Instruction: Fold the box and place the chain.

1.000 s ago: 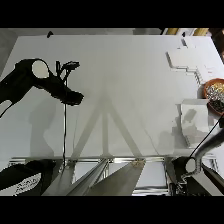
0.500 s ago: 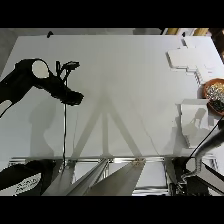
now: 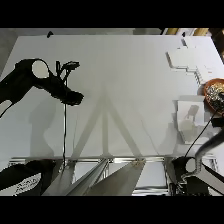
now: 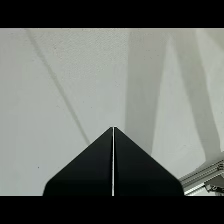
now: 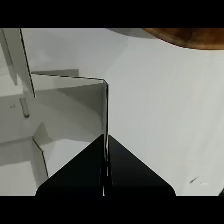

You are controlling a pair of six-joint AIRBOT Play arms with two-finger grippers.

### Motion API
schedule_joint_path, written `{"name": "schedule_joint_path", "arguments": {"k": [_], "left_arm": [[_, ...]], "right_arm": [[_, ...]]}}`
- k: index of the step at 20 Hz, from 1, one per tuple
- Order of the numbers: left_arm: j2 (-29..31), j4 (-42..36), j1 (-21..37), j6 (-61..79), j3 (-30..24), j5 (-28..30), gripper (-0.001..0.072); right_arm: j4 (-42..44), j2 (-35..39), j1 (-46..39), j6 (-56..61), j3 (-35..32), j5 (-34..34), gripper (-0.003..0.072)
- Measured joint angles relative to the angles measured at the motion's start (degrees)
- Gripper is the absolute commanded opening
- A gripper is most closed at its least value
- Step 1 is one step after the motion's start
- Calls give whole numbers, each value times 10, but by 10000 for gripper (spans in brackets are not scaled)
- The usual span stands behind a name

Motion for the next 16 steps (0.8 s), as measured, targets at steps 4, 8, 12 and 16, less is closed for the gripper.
{"name": "schedule_joint_path", "arguments": {"k": [4,8,12,16], "left_arm": [[0,0,0,0,0,0,10],[0,0,0,0,0,0,10],[0,0,0,0,0,1,10],[0,-4,0,0,0,24,10]], "right_arm": [[69,60,98,-4,-6,72,16],[191,159,202,22,-49,100,16],[297,276,328,116,-120,62,17],[333,339,458,204,-157,28,18]]}}
